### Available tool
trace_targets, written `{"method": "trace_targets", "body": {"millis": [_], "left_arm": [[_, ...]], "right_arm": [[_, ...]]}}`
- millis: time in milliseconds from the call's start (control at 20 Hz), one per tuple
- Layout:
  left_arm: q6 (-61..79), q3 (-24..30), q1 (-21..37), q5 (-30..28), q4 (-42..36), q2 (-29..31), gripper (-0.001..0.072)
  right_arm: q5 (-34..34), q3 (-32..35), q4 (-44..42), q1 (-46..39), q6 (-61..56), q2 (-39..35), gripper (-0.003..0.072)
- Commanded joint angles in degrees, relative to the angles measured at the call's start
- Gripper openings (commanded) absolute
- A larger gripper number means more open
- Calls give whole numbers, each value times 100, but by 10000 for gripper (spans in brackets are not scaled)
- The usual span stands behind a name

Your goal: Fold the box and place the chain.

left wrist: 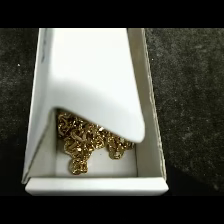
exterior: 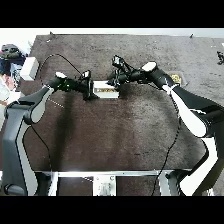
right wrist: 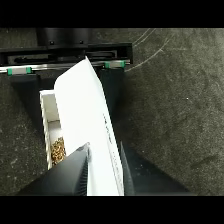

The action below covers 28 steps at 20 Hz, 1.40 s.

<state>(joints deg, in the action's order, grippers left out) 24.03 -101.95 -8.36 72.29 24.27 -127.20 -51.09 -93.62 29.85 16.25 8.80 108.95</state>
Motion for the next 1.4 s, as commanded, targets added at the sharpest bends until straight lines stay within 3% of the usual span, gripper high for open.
{"method": "trace_targets", "body": {"millis": [0, 350, 1350], "left_arm": [[4, 0, -4, 13, 4, 0, 233], [2, 0, -4, 13, 4, 0, 233], [4, 0, -4, 13, 4, 0, 233]], "right_arm": [[-120, -42, 90, -2, -157, -4, 160], [-118, -42, 485, 2, -415, 0, 102], [-706, -26, 949, 37, -717, 48, 102]]}}
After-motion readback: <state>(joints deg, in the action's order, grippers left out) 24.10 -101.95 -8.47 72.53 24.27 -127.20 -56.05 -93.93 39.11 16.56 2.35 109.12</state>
